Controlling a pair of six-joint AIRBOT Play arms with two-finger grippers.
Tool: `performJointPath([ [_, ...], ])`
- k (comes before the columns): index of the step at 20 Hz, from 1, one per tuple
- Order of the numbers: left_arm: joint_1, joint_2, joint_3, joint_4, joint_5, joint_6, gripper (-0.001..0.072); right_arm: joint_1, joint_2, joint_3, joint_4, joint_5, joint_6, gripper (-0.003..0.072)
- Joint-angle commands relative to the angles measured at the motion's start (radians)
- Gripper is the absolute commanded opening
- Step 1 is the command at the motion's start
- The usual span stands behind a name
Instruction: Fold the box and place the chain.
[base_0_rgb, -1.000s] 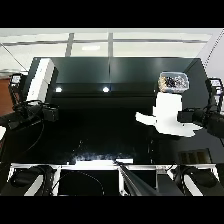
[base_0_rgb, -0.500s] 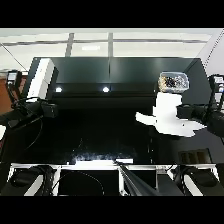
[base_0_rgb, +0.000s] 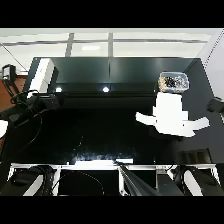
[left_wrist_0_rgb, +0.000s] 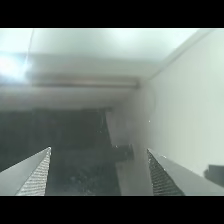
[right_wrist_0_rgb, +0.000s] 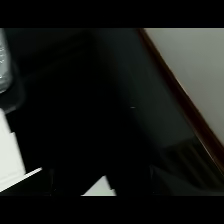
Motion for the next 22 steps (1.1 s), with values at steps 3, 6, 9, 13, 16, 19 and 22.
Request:
performJointPath([
  [3,0.0,-0.051,0.0,-0.039,-0.04,0.0,0.0705,-0.388,-0.375,0.174,0.681,-0.161,-0.641,0.0699],
  [6,0.0,-0.061,0.001,-0.089,-0.037,0.0,0.0705,-0.487,-0.602,0.283,0.882,-0.383,-0.799,0.07],
  [9,0.0,-0.062,0.001,-0.111,-0.036,0.0,0.0705,-0.486,-0.702,0.348,0.811,-0.557,-0.868,0.07],
  [13,0.0,-0.062,0.001,-0.171,-0.037,0.0,0.0705,-0.486,-0.731,0.355,0.784,-0.601,-0.951,0.0697],
  [16,0.0,-0.063,0.001,-0.175,-0.035,0.0,0.0705,-0.486,-0.756,0.355,0.758,-0.649,-0.97,0.0526],
  [19,0.0,-0.063,0.001,-0.174,-0.036,0.0,0.0705,-0.486,-0.756,0.355,0.789,-0.669,-0.989,0.0128],
  [22,0.0,-0.063,0.001,-0.174,-0.036,0.0,0.0704,-0.483,-0.755,0.355,0.811,-0.7,-1.027,0.0024],
])
